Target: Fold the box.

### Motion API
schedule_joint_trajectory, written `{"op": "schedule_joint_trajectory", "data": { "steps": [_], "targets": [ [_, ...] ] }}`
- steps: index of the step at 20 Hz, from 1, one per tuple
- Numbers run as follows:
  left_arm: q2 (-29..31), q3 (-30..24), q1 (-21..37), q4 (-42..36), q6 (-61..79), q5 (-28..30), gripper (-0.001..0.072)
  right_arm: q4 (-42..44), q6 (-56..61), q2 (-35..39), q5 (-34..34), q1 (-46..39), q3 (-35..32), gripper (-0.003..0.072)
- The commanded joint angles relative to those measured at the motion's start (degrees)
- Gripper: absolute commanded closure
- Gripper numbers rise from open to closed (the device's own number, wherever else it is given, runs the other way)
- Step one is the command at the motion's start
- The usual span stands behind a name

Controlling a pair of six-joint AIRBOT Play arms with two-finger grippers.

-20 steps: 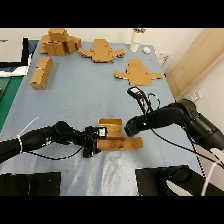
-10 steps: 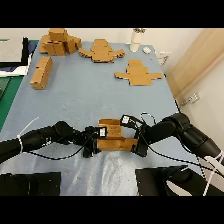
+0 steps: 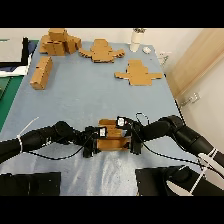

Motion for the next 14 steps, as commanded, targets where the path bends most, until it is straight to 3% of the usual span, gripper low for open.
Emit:
{"op": "schedule_joint_trajectory", "data": {
  "steps": [1, 2, 6, 9, 10, 14],
  "targets": [
    [-0.02, 0.04, 0.00, 0.00, 0.02, -0.02, 0.0237, 0.90, -2.51, -0.42, 0.70, 0.22, -0.13, 0.0248],
    [-0.02, 0.04, 0.00, 0.02, 0.02, 0.00, 0.0237, 0.83, -2.49, -0.42, 0.20, 0.79, -0.13, 0.0368],
    [-0.02, 0.04, 0.00, 0.00, 0.02, 0.00, 0.0237, 0.61, -2.47, -0.63, 0.17, 2.93, -0.13, 0.0469],
    [-0.02, 0.04, 0.00, 0.02, 0.02, 0.00, 0.0237, 1.11, -2.49, -1.25, 0.68, 3.23, -0.13, 0.0488],
    [-0.02, 0.02, 0.00, 0.02, 0.02, 0.00, 0.0237, 1.16, -2.51, -1.25, 1.36, 3.23, -0.13, 0.0527],
    [-0.02, 0.04, 0.00, 0.00, 0.02, 0.00, 0.0237, 2.36, -5.29, -1.99, 4.15, 3.23, -0.13, 0.0530]
  ]
}}
